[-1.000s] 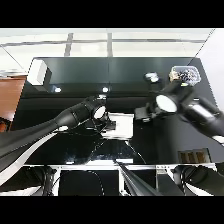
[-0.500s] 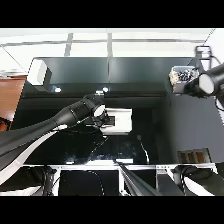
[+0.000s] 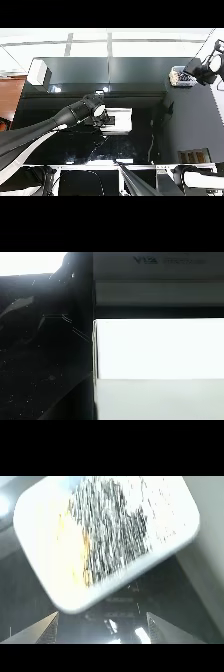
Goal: Fold the box and place the chain.
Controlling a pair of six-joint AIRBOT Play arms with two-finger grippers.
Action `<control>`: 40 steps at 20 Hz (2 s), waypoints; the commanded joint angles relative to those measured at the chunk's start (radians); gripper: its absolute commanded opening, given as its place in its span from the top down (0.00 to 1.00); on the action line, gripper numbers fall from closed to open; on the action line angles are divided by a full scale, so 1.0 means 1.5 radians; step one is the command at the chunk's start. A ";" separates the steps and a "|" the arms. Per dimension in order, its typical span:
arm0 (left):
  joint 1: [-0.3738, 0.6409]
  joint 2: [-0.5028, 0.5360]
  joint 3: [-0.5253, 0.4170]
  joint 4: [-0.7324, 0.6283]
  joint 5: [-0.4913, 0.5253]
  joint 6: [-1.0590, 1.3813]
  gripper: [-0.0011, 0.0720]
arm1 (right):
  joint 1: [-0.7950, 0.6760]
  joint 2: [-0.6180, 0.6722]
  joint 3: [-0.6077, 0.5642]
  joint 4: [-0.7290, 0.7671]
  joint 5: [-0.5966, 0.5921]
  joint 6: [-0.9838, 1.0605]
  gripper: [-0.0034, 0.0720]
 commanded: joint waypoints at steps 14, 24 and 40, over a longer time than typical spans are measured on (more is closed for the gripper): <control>0.001 0.000 0.001 -0.003 -0.010 0.000 0.95 | -0.064 -0.365 0.381 0.114 0.125 -0.003 0.55; 0.001 0.000 0.001 -0.005 -0.008 0.000 0.95 | -0.034 -0.215 0.406 0.122 0.282 -0.234 0.93; 0.001 0.000 0.001 -0.005 -0.009 0.000 0.95 | -0.010 0.279 0.406 0.349 0.270 -0.356 0.93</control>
